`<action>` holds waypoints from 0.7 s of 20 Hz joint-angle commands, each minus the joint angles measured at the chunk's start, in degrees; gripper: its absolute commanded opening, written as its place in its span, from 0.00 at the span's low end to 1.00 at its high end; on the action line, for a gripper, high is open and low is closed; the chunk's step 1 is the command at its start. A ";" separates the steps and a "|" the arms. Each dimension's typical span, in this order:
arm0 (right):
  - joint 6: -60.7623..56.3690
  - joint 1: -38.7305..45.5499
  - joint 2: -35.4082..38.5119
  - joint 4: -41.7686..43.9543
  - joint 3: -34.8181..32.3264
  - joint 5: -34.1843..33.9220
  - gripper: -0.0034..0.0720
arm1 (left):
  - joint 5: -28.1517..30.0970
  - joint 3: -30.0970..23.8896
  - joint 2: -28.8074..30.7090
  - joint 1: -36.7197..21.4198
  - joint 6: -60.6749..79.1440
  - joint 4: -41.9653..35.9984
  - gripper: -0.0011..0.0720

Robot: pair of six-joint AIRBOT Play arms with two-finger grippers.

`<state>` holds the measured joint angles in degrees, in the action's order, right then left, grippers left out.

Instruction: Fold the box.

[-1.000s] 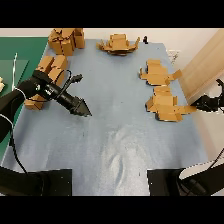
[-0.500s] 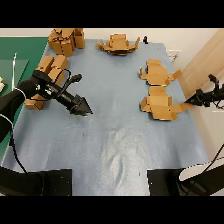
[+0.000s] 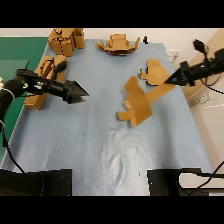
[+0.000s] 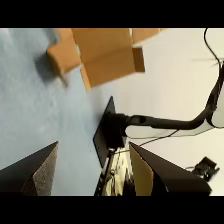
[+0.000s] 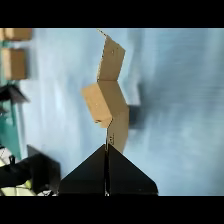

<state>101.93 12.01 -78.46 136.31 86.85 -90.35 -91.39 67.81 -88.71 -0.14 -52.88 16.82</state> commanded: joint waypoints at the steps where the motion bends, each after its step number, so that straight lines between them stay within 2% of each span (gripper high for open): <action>1: -1.77 -11.19 2.03 10.16 -2.64 11.45 0.06 | 3.54 0.02 2.78 -6.58 2.51 -1.81 0.95; 2: -0.72 -13.64 1.75 13.22 -4.39 16.02 0.05 | 4.31 0.02 3.45 -8.37 3.08 -1.84 0.95; 4: 2.12 -17.49 -0.04 19.28 -7.61 20.55 0.05 | 5.35 0.02 3.85 -11.47 3.58 -1.84 0.95; 7: 3.13 -22.18 -2.40 18.88 -15.02 25.79 0.05 | 5.35 0.00 3.82 -13.35 3.72 0.61 0.95; 9: 4.07 -23.80 -2.80 18.45 -22.47 32.52 0.05 | 5.62 -0.07 3.78 -13.07 3.91 2.54 0.95; 12: 2.60 -23.78 -2.67 10.23 -30.73 36.61 0.06 | 6.01 -0.28 3.76 -12.13 4.59 4.94 0.95; 14: 2.03 -23.82 -2.67 4.50 -33.94 38.34 0.06 | 7.21 -0.48 3.41 -10.05 5.11 9.94 0.95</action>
<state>104.77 -10.98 -80.97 148.05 58.85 -56.99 -85.41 67.48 -85.06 -11.64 -48.53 21.37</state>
